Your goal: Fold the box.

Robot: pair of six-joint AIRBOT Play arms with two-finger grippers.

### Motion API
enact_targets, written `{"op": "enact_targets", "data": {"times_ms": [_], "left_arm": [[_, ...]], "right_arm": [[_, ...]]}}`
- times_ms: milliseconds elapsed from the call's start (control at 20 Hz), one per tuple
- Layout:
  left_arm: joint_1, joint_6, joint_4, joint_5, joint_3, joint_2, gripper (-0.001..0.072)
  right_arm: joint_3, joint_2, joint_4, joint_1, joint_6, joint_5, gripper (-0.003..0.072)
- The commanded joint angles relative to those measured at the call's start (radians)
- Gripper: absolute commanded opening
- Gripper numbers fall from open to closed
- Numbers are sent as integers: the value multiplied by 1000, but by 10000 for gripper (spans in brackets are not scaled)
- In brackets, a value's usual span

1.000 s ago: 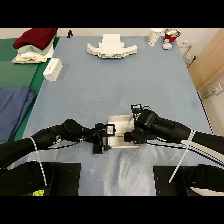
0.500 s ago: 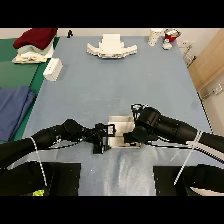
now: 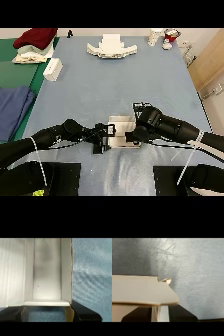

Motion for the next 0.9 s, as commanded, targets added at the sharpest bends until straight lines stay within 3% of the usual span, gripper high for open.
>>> {"op": "enact_targets", "data": {"times_ms": [0,150,200,500,550,600,650,700,850], "left_arm": [[0,0,0,0,1,1,520],[0,0,0,0,1,1,520],[0,0,0,0,1,1,520],[0,0,0,0,1,1,520],[0,0,0,0,1,1,520],[0,0,0,0,1,1,520],[0,0,0,0,1,1,520],[0,0,0,0,1,1,520],[0,0,0,0,1,1,520]], "right_arm": [[0,-19,9,0,-3,1,280],[2,-18,8,0,-20,5,306],[5,-10,8,0,-23,5,364],[64,142,-13,-1,-37,-45,370],[64,179,-50,-1,-37,-71,335],[64,202,-105,-11,-37,-113,241],[61,216,-161,-44,-40,-169,86],[56,216,-188,-88,-69,-207,2],[-2,202,-106,-310,-234,-100,1]]}}
